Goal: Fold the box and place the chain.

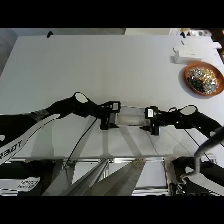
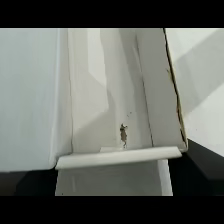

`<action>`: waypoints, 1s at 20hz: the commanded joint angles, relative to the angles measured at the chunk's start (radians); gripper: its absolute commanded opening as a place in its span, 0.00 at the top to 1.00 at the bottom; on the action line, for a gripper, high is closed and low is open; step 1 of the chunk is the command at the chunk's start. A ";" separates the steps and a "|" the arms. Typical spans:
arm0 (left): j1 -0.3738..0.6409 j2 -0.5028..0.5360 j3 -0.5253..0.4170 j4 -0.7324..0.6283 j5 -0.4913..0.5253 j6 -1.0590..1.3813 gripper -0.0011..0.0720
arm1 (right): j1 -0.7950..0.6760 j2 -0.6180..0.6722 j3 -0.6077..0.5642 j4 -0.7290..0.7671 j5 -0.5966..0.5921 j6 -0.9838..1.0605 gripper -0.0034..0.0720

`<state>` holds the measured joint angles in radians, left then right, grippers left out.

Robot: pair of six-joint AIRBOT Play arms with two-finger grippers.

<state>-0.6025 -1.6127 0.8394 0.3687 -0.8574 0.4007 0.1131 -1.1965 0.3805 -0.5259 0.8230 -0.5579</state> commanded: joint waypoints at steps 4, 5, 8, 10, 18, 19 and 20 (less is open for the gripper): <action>-0.004 -0.005 0.001 -0.010 0.008 0.000 0.49 | 0.000 0.001 0.001 0.000 0.000 0.000 0.29; -0.004 -0.005 0.001 -0.010 0.008 0.000 0.49 | 0.000 0.001 0.001 0.000 0.000 0.000 0.29; -0.004 -0.005 0.001 -0.010 0.008 0.000 0.49 | 0.000 0.001 0.001 0.000 0.000 0.000 0.29; -0.004 -0.005 0.001 -0.010 0.008 0.000 0.49 | 0.000 0.001 0.001 0.000 0.000 0.000 0.29; -0.004 -0.005 0.001 -0.010 0.008 0.000 0.49 | 0.000 0.001 0.001 0.000 0.000 0.000 0.29; -0.004 -0.005 0.001 -0.010 0.008 0.000 0.49 | 0.000 0.001 0.001 0.000 -0.005 -0.002 0.29; -0.004 -0.005 0.001 -0.010 0.008 0.000 0.49 | 0.000 0.001 0.001 0.000 -0.029 -0.001 0.30</action>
